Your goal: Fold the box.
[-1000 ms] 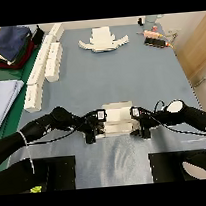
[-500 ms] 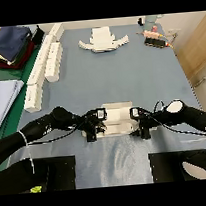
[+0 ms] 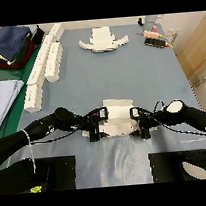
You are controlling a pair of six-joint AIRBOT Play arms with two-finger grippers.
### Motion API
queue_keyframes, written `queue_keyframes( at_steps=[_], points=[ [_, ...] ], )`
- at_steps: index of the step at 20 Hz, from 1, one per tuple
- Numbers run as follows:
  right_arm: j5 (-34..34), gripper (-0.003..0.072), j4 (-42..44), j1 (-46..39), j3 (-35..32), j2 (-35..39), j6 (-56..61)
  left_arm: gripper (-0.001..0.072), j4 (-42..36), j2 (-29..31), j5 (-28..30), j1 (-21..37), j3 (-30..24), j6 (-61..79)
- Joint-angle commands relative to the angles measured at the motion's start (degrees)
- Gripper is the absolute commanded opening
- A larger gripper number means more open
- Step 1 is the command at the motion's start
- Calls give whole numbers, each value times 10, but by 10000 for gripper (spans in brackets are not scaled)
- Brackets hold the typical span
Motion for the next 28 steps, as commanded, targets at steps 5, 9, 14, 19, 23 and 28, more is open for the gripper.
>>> queue_keyframes(
  at_steps=[5, 9, 14, 19, 23, 28],
  points=[
    [1, 605, 0, 0, 0, 0, 1, 693, -16, -15, 2, -1, 0, -1],
    [1, 605, 0, 0, 0, 0, 1, 415, -13, -13, 2, -1, 0, -16],
    [1, 605, 0, 0, 0, 0, 1, 47, 89, 24, 2, -1, 0, -139],
    [1, 605, 0, 0, 0, 0, 1, 15, 313, 132, -23, 0, 0, -466],
    [1, 605, 0, 0, 0, 0, 1, 15, 478, 258, -94, 11, 0, -829],
    [1, 605, 0, 0, 0, 0, 1, 16, 555, 308, -182, 113, -1, -1100]
  ],
)
